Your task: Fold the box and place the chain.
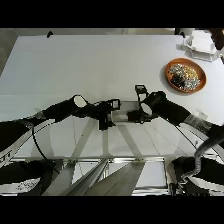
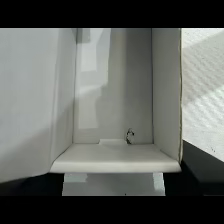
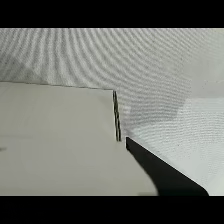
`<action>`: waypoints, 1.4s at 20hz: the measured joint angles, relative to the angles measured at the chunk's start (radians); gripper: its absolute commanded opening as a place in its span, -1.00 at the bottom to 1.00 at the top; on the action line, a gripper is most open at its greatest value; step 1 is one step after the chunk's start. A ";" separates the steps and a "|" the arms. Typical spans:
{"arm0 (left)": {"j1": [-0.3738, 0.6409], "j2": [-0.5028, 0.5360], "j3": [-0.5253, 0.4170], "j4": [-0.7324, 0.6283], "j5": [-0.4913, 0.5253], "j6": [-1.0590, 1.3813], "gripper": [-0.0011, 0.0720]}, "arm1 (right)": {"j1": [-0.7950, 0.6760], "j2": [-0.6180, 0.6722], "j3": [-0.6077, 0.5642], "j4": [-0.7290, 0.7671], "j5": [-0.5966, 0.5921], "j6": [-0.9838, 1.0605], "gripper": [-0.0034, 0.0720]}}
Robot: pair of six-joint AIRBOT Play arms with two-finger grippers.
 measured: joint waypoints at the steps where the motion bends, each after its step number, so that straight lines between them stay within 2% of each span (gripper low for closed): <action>1: 0.000 0.000 0.000 0.000 0.000 0.000 0.16 | 0.005 -0.005 0.001 0.000 0.004 0.002 -0.50; 4: 0.000 0.000 0.000 0.000 0.000 -0.001 0.16 | 0.013 -0.013 0.007 -0.012 0.020 0.005 -0.87; 7: 0.000 0.000 0.000 -0.004 0.000 -0.005 0.16 | 0.015 -0.017 0.023 -0.016 0.028 0.005 -0.87; 8: 0.000 0.000 0.000 -0.004 0.000 -0.006 0.16 | 0.016 -0.017 0.029 -0.019 0.031 0.004 -0.69; 9: 0.000 0.000 0.000 -0.002 0.000 -0.001 0.16 | 0.017 -0.018 0.034 -0.026 0.034 -0.005 -0.16; 10: 0.000 0.000 0.000 0.000 0.000 -0.002 0.16 | 0.018 -0.017 0.041 -0.021 0.023 -0.007 0.29; 11: 0.000 0.000 0.000 0.000 0.000 -0.002 0.16 | 0.018 -0.017 0.044 -0.021 0.018 -0.007 0.45; 12: 0.000 0.000 0.000 0.000 0.000 -0.002 0.16 | 0.018 -0.017 0.048 -0.023 0.024 -0.006 0.51; 18: 0.000 0.000 0.000 0.000 0.000 -0.003 0.16 | 0.018 0.037 0.056 -0.032 0.053 -0.093 0.51; 23: 0.000 0.000 0.000 0.000 0.000 -0.003 0.16 | 0.007 0.205 0.060 -0.070 0.108 -0.224 0.48; 25: 0.000 0.000 0.000 -0.001 0.000 -0.003 0.16 | -0.048 0.264 0.071 -0.079 0.113 -0.262 0.47; 26: 0.000 0.000 0.000 -0.001 0.000 -0.003 0.16 | -0.096 0.281 0.079 -0.077 0.112 -0.290 0.42; 27: 0.000 0.000 0.000 -0.001 0.000 -0.003 0.16 | -0.164 0.294 0.089 -0.076 0.108 -0.323 0.19; 28: 0.000 0.000 0.000 -0.001 0.000 -0.003 0.16 | -0.236 0.298 0.098 -0.075 0.090 -0.355 0.08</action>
